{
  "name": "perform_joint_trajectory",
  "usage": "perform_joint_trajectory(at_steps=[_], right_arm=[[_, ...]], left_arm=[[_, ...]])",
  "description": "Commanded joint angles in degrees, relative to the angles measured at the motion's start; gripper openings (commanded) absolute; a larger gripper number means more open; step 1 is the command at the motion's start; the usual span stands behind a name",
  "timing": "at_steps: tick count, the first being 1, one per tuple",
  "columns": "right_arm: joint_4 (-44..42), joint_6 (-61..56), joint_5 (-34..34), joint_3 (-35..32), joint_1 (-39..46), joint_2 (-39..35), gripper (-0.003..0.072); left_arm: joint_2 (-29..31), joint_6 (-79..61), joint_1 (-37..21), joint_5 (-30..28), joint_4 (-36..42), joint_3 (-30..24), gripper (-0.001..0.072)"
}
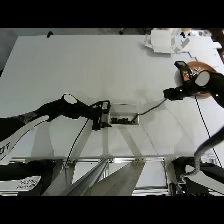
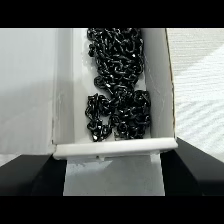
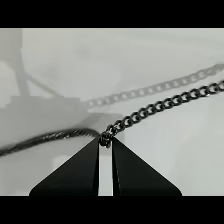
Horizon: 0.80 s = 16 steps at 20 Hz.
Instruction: Fold the box and place the chain.
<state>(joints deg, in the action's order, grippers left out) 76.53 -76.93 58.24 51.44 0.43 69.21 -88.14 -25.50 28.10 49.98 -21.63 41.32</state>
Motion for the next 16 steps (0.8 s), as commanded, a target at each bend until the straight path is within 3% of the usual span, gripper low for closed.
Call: perform_joint_trajectory(at_steps=[1,8,16], right_arm=[[-9.9,5.2,7.7,0.0,-1.5,-9.4,0.0017],[-12.9,5.4,15.3,0.0,-13.1,-23.9,0.0017],[-25.5,5.4,10.9,0.0,-25.0,-30.3,0.0017]], left_arm=[[0.0,0.0,0.0,0.0,0.0,0.0,0.0136],[0.0,0.0,0.0,0.0,0.0,0.0,0.0136],[0.0,0.0,0.0,0.0,0.0,0.0,0.0136]])
